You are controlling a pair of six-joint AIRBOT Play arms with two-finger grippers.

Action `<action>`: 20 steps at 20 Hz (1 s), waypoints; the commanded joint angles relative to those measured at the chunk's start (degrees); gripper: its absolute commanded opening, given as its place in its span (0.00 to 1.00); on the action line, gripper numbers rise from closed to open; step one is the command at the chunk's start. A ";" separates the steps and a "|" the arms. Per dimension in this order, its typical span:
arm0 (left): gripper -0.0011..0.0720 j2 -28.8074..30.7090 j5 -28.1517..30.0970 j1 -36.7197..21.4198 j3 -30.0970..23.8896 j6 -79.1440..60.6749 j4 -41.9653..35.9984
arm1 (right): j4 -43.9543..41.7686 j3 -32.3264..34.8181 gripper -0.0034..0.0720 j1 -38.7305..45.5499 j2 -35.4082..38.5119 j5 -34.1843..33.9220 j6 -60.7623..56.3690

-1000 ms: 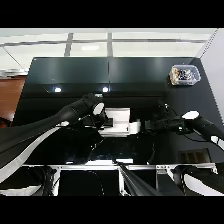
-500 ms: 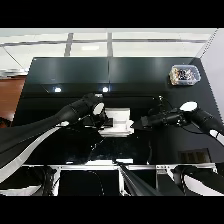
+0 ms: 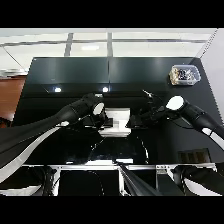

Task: Fold the box and place the chain.

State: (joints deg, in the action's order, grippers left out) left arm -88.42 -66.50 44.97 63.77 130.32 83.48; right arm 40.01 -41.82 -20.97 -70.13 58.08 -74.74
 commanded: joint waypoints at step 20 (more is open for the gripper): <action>0.05 -0.02 0.04 -0.04 0.04 -0.04 0.02 | 37.70 -13.86 0.51 -18.80 -8.52 2.36 -43.21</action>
State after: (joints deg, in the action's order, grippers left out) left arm -88.42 -66.48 44.97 63.77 130.30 83.48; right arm 74.30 -54.26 -38.00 -77.65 58.83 -112.71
